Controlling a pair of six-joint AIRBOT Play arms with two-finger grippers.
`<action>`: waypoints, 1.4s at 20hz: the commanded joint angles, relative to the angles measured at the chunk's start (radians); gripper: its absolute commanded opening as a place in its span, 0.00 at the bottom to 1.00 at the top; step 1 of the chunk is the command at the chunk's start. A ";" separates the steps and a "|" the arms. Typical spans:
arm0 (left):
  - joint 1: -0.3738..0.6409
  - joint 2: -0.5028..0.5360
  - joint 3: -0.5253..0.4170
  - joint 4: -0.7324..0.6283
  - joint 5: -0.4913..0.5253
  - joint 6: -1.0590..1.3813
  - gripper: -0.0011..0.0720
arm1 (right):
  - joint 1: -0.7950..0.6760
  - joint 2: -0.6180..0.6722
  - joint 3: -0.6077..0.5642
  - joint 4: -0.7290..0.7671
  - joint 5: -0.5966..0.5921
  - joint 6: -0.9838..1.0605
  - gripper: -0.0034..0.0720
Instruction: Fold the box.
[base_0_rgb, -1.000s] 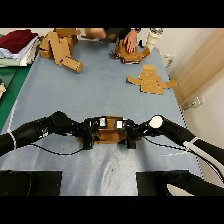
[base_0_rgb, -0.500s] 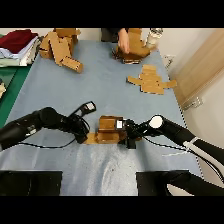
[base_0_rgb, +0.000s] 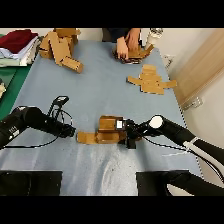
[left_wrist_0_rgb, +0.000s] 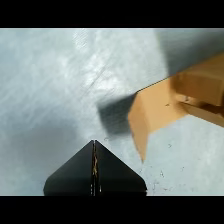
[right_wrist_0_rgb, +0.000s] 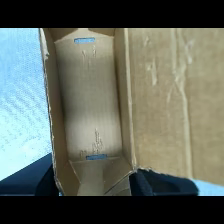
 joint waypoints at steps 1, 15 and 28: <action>-0.003 -0.063 -0.014 -0.055 -0.007 -0.109 0.03 | 0.001 0.000 0.001 0.000 0.000 0.000 0.72; -0.165 -0.154 -0.014 -0.218 0.164 -0.037 0.03 | 0.001 0.000 0.001 0.000 0.000 0.000 0.72; -0.162 -0.144 -0.014 -0.362 0.159 0.071 0.03 | 0.001 0.000 0.001 0.000 0.000 0.000 0.72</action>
